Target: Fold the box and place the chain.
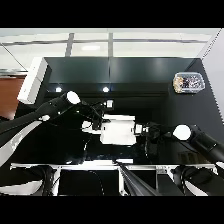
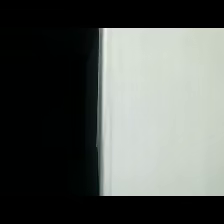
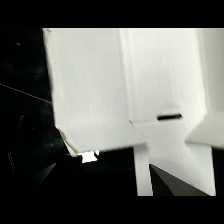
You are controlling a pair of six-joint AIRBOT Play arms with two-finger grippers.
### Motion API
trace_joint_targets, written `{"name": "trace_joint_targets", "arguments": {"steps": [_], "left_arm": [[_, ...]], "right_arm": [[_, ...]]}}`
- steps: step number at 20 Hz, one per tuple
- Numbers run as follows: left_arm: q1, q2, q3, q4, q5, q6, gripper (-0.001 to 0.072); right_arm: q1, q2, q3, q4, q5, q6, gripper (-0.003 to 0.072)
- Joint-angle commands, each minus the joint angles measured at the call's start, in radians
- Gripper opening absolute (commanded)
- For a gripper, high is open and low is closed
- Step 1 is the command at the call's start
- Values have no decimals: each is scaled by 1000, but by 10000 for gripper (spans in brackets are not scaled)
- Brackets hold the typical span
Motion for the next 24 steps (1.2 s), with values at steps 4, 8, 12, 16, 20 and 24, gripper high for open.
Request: {"name": "trace_joint_targets", "arguments": {"steps": [4, 8, 12, 16, 20, 24], "left_arm": [[-1, -1, -1, 3, -3, -11, 26], [0, -1, -1, 3, -3, -11, 26], [0, -1, -1, 3, -3, -11, 26], [-1, -1, -1, 3, -4, -13, 26], [-1, 0, -1, 3, -3, -63, 26], [-1, 0, -1, 3, -3, -62, 26]], "right_arm": [[116, -32, 0, 203, -311, -47, 698], [102, -21, 57, 70, -249, -45, 698], [35, -21, 85, 51, -191, -43, 698], [-20, -21, 85, 51, -124, -103, 698], [-82, -24, 87, 138, -107, -135, 698], [-83, -51, 87, 242, -100, -249, 698]]}}
